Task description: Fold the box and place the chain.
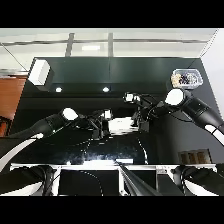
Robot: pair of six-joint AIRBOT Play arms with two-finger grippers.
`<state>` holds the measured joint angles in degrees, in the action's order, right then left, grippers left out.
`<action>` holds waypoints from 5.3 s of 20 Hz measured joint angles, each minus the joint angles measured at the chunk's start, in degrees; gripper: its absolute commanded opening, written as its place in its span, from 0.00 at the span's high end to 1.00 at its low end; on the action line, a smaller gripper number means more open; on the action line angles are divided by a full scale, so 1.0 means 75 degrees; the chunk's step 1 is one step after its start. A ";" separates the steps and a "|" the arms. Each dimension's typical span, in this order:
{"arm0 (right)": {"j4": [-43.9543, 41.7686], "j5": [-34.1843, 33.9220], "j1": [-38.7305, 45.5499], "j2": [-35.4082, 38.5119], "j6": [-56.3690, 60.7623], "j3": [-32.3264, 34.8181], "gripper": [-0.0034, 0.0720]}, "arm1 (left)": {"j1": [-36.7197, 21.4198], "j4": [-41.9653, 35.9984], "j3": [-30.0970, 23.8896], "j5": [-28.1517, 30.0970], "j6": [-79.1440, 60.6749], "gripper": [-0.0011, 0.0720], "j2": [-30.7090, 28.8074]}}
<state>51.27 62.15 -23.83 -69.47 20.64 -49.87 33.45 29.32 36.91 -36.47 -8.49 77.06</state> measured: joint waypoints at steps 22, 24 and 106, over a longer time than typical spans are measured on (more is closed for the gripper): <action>0.0198 0.0105 -0.0041 -0.0166 0.0437 -0.0003 0.53 | 0.0000 0.0000 0.0000 0.0003 0.0003 0.51 0.0000; 0.0230 0.0105 -0.0041 -0.0187 0.0484 -0.0003 0.53 | 0.0000 0.0000 0.0000 0.0003 0.0006 0.51 0.0000; -0.2672 0.2075 0.4957 0.2247 0.4663 0.0026 0.94 | -0.0312 0.1469 0.0251 -0.1486 0.2410 0.01 -0.1460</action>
<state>31.22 77.71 13.34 -52.62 55.61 -49.67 31.11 40.34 38.79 -47.62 9.58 66.11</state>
